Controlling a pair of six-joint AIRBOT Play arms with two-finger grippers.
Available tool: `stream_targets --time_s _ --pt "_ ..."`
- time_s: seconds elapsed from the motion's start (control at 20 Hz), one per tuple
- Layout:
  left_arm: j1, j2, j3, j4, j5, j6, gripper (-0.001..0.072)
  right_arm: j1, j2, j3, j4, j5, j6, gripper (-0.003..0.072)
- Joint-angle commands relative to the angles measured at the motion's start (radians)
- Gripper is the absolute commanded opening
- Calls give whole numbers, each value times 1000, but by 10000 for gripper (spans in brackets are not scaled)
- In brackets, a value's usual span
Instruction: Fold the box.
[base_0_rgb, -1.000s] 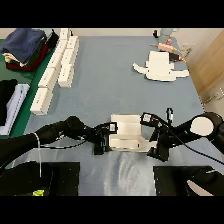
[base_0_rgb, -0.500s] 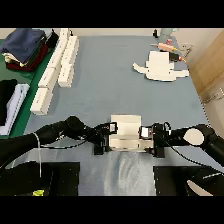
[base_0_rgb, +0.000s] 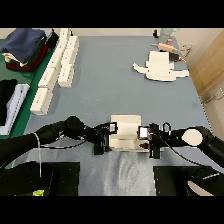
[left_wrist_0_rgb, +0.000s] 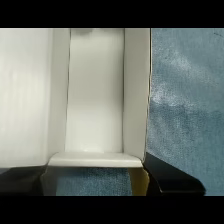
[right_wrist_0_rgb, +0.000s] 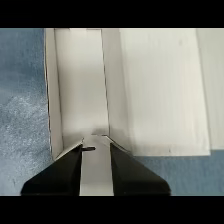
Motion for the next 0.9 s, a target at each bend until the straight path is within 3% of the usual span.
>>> stream_targets --time_s 0.0,0.05,0.1,0.15,0.5,0.55,0.65,0.7,0.75,0.85 --pt "0 0 1 0 0 -1 520 40 -43 0 26 -45 -3 272" --pt "0 0 1 0 0 0 520 51 -58 0 26 -70 -3 340" --pt "0 0 1 0 0 0 521 57 -70 0 26 -89 -4 541" --pt "0 0 1 0 0 0 520 56 -79 -1 29 -93 -10 695" --pt "0 0 1 0 0 0 520 56 -80 0 0 -88 -10 720" --pt "0 0 1 0 0 0 521 56 -73 1 -16 -73 -8 703" --pt "0 0 1 0 0 0 520 55 -34 8 -101 -11 82 277" --pt "0 0 1 0 0 -1 520 55 -8 16 -166 13 201 134" --pt "0 0 1 0 0 -1 520 55 18 28 -243 31 355 41" --pt "0 0 1 0 0 0 520 54 72 54 -441 60 713 3"
